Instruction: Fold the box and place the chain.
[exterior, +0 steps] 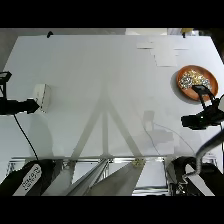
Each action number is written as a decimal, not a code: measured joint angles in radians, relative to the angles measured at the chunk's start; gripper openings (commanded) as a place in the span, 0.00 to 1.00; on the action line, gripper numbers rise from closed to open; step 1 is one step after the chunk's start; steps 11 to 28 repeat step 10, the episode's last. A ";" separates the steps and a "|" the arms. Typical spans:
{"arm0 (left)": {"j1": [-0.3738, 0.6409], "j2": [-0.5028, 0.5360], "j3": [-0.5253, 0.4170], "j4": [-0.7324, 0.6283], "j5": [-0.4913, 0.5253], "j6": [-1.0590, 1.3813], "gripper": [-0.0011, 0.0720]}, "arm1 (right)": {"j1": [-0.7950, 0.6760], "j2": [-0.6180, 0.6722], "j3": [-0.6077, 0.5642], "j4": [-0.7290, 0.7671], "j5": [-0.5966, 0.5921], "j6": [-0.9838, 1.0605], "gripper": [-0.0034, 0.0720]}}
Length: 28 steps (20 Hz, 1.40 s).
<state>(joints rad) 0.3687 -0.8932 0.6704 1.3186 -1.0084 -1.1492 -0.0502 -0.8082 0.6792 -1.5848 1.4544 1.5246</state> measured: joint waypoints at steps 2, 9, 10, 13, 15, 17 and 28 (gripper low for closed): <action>-0.013 0.083 0.000 -0.001 -0.011 -0.009 0.96 | 0.000 0.000 0.000 0.000 0.000 0.000 0.06; -0.073 0.267 0.000 0.003 -0.031 -0.040 0.96 | 0.000 0.000 0.000 0.000 0.000 0.000 0.06; -0.076 0.274 0.000 0.004 -0.031 -0.041 0.96 | 0.000 0.000 0.000 0.000 0.000 0.000 0.06; -0.076 0.274 0.000 0.004 -0.031 -0.041 0.96 | 0.000 0.000 0.000 0.000 0.000 0.000 0.06; -0.076 0.274 0.000 0.004 -0.031 -0.041 0.96 | 0.000 0.000 0.000 0.000 0.000 0.000 0.06; -0.076 0.274 0.000 0.004 -0.031 -0.041 0.96 | 0.000 0.000 0.000 0.000 0.000 0.000 0.06; -0.076 0.274 0.000 0.004 -0.031 -0.041 0.96 | 0.000 0.000 0.000 0.000 0.000 0.000 0.06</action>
